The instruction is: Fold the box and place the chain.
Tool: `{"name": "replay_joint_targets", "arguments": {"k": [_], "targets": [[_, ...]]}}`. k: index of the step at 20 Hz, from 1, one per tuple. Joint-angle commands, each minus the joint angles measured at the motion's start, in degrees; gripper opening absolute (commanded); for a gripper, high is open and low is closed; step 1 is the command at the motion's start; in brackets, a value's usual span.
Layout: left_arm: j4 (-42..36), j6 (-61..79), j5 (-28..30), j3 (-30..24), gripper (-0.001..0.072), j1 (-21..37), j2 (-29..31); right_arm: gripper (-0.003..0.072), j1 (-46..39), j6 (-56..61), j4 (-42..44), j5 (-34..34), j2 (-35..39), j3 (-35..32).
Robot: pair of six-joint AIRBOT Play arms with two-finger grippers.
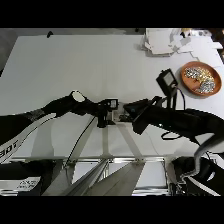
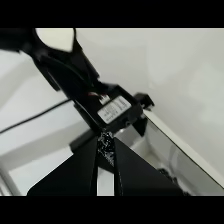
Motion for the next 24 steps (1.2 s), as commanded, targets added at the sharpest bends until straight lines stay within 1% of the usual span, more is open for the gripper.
{"name": "replay_joint_targets", "arguments": {"k": [1, 3, 6, 9, 10, 11, 12, 14, 16, 17, 18, 20, 22, 24], "targets": [[0.0, 0.02, 0.02, -0.02, 0.0253, 0.02, 0.0, 0.0018, 0.07, 0.92, -3.02, 2.54, -6.47, -0.2], [0.0, 0.02, 0.0, -0.02, 0.0253, 0.02, 0.0, 0.0018, 0.09, 4.35, -5.46, 3.06, -9.99, -0.2], [0.02, 0.02, 0.02, -0.02, 0.0253, 0.02, 0.0, 0.0021, 0.09, 5.16, -5.73, 3.06, -14.21, -0.2], [0.0, 0.0, 0.0, -0.02, 0.0253, 0.02, 0.0, 0.0127, 0.09, 5.09, -6.32, 3.23, -17.53, -0.2], [0.02, 0.02, 0.0, -0.02, 0.0253, 0.02, 0.0, 0.0187, 0.07, 5.11, -6.95, 3.28, -18.14, -0.17], [0.02, 0.02, 0.0, -0.02, 0.0253, 0.02, 0.0, 0.0268, 0.0, 5.09, -7.58, 3.69, -18.16, -0.15], [0.02, 0.0, 0.0, -0.02, 0.0253, 0.02, 0.0, 0.0297, -0.37, 5.03, -7.67, 4.61, -17.55, -0.04], [0.0, 0.02, 0.02, -0.02, 0.0253, 0.02, 0.0, 0.0296, -1.75, 3.98, -8.74, 8.76, -15.61, 1.92], [0.0, 0.02, 0.0, -0.02, 0.0253, 0.02, 0.0, 0.0288, -4.2, 4.02, -12.39, 13.77, -12.63, 5.33], [0.0, 0.02, 0.0, -0.02, 0.0253, 0.02, 0.0, 0.0264, -6.01, 4.04, -14.36, 15.93, -11.19, 7.02], [0.0, 0.02, 0.0, -0.02, 0.0253, 0.02, 0.0, 0.0223, -8.55, 4.07, -15.91, 17.77, -9.92, 8.46], [0.0, 0.02, 0.0, -0.02, 0.0253, 0.02, 0.0, 0.0218, -15.34, 4.04, -16.72, 18.67, -8.72, 9.35], [0.0, 0.02, 0.0, -0.02, 0.0253, 0.02, 0.0, 0.0218, -22.95, 4.04, -16.87, 19.06, -10.27, 9.29], [0.0, 0.02, 0.0, -0.02, 0.0253, 0.02, 0.0, 0.022, -29.46, 4.04, -17.46, 19.32, -14.16, 9.22]]}}
